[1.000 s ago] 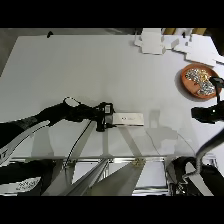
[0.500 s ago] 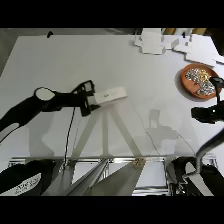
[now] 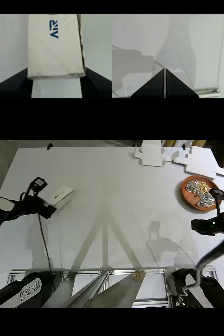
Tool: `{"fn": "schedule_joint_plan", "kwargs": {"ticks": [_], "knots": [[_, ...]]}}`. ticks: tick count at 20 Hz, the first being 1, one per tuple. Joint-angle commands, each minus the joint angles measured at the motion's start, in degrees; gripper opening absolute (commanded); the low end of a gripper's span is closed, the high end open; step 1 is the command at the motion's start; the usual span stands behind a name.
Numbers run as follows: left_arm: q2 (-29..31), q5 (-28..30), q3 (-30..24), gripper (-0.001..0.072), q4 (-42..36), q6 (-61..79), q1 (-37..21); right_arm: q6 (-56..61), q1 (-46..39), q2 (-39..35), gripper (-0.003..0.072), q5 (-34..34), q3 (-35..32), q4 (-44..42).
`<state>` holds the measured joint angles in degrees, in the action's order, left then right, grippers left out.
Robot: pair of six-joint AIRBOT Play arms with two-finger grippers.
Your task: Fold the box and place the chain.
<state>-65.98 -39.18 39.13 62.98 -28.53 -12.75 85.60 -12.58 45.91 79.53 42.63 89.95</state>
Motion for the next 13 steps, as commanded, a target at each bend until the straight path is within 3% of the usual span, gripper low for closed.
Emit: {"fn": "schedule_joint_plan", "kwargs": {"ticks": [1,2,3,8,13], "knots": [[0.09,-3.32,0.04,0.0260,3.80,-11.47,-6.36,0.02,-0.04,0.04,0.0023,0.02,-0.02,0.00],[0.09,-3.76,0.04,0.0524,3.74,-13.51,-6.93,0.02,-0.04,0.04,0.0023,0.02,-0.02,0.00],[0.09,-3.82,0.04,0.0704,4.02,-16.11,-6.99,0.02,-0.04,0.04,0.0023,0.02,-0.02,0.00],[0.96,-10.64,0.04,0.0693,4.92,-19.54,-6.91,0.02,-0.04,0.04,0.0023,0.02,-0.02,0.00],[8.46,-11.52,0.04,0.0692,4.94,-19.50,-6.88,0.02,-0.04,0.04,0.0023,0.02,-0.02,0.00]]}}
